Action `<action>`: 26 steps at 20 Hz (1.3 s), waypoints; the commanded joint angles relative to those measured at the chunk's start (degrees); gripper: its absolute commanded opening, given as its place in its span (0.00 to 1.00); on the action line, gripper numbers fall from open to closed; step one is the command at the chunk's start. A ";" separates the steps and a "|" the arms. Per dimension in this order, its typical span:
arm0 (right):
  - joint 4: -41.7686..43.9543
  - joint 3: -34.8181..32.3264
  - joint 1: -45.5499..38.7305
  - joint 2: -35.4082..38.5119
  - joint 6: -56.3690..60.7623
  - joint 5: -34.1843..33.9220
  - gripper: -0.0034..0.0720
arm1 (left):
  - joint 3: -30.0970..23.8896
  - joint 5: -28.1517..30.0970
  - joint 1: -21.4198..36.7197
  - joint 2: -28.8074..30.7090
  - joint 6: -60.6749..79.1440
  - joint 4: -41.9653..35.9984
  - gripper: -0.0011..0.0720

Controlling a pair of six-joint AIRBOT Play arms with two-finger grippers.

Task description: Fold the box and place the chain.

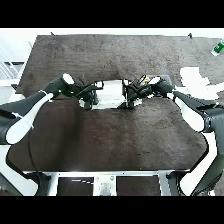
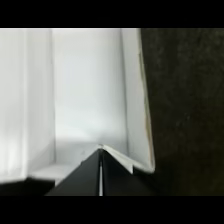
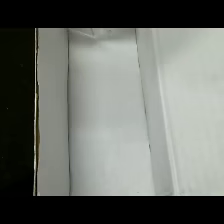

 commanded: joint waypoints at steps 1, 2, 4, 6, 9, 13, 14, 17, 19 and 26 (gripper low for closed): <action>-0.09 0.00 0.00 0.00 -0.07 0.07 0.82 | 0.22 -5.07 3.45 0.20 -1.22 -1.62 0.04; -0.07 0.00 0.00 0.00 -0.07 0.07 0.82 | 0.24 -6.40 4.20 0.20 -1.38 -1.66 0.04; -0.09 0.00 0.00 0.00 -0.07 0.07 0.82 | 0.24 -7.41 4.87 0.20 -2.10 -1.70 0.04; -0.09 0.00 0.00 0.00 -0.07 0.07 0.82 | 0.22 -8.00 4.85 0.59 -3.15 -1.46 0.04; -0.09 0.00 0.00 0.00 -0.07 0.07 0.82 | 0.20 -8.07 5.79 2.54 -8.79 -1.29 0.04; -0.09 0.00 0.00 0.00 -0.07 0.07 0.82 | -0.20 -12.11 9.38 6.91 -21.97 -5.05 0.03; -0.09 0.00 0.00 0.00 -0.07 0.07 0.82 | -0.20 -13.14 10.14 8.79 -27.06 -6.43 0.03; -0.07 0.02 0.00 0.00 -0.07 0.07 0.82 | -0.20 -9.86 12.11 15.15 -40.37 -6.67 0.03; -0.07 0.00 0.00 0.00 -0.07 0.07 0.82 | -0.20 -8.46 14.01 16.68 -51.21 -6.58 0.03; -0.07 0.00 0.00 0.00 -0.07 0.07 0.82 | -10.99 -5.20 20.26 16.48 -60.08 -5.53 0.04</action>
